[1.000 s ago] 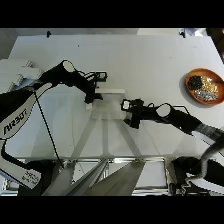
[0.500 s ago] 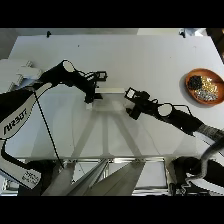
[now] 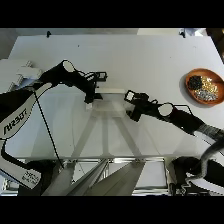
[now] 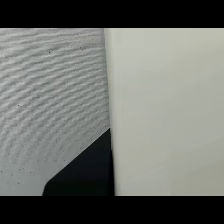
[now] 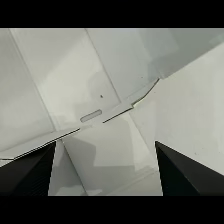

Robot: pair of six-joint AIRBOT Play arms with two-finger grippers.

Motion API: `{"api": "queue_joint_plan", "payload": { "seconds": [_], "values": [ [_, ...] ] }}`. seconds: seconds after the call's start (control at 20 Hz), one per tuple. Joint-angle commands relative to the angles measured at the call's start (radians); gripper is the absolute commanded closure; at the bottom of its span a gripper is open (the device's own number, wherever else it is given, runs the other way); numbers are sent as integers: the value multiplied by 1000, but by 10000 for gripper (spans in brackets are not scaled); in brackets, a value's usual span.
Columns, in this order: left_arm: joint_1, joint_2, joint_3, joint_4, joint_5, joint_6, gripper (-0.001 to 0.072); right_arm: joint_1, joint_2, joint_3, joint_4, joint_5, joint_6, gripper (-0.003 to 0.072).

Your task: Fold the box and place the chain.

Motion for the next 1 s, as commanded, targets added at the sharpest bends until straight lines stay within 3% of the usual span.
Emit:
{"api": "queue_joint_plan", "payload": {
  "seconds": [0.0, 0.2, 0.35, 0.5, 0.95],
  "values": [
    [0, 1, 0, 0, 0, 0, 701, -5, 1, 0, -25, 34, 3, -5],
    [0, 1, 0, 0, 0, 0, 701, -5, 1, 0, -95, 148, 3, -5],
    [0, 1, 0, 0, 0, 0, 701, -5, 1, 0, -50, 196, 3, -5],
    [0, 1, 0, 0, 0, 0, 701, -5, 1, 0, 41, 187, -7, -5],
    [0, 1, 0, 0, 0, 0, 701, -5, 1, 1, 64, 32, 0, -5]
  ]
}}
